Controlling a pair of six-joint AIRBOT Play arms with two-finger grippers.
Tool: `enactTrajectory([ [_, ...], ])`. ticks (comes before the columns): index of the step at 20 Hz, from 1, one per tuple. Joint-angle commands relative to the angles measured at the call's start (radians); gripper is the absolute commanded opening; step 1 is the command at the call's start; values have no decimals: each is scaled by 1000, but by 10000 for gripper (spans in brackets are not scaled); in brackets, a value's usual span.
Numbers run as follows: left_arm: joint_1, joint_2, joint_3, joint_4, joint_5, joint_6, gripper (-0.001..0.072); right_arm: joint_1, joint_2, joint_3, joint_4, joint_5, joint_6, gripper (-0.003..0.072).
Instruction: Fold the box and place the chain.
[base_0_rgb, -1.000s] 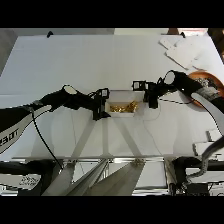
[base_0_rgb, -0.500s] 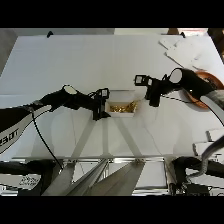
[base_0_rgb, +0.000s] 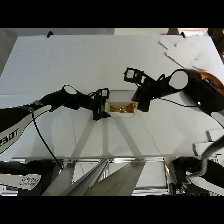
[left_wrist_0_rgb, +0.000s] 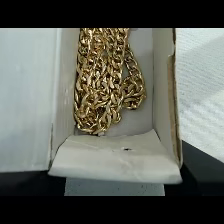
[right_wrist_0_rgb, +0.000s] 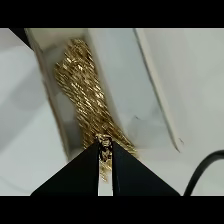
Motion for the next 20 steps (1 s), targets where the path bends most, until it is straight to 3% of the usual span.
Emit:
enactTrajectory([
  [1, 0, 0, 0, 0, 0, 0, 338, 102, 12, 2, 32, -28, 92, 13],
  [13, 0, 0, 0, 0, 0, 0, 338, 200, 12, 2, 16, -162, 281, 13],
  [18, 0, 0, 0, 0, 0, 0, 338, 244, 5, 2, 32, -348, 290, 13],
  [20, 0, 0, 0, 0, 0, 0, 338, 243, -18, 2, 29, -353, 295, 13],
])
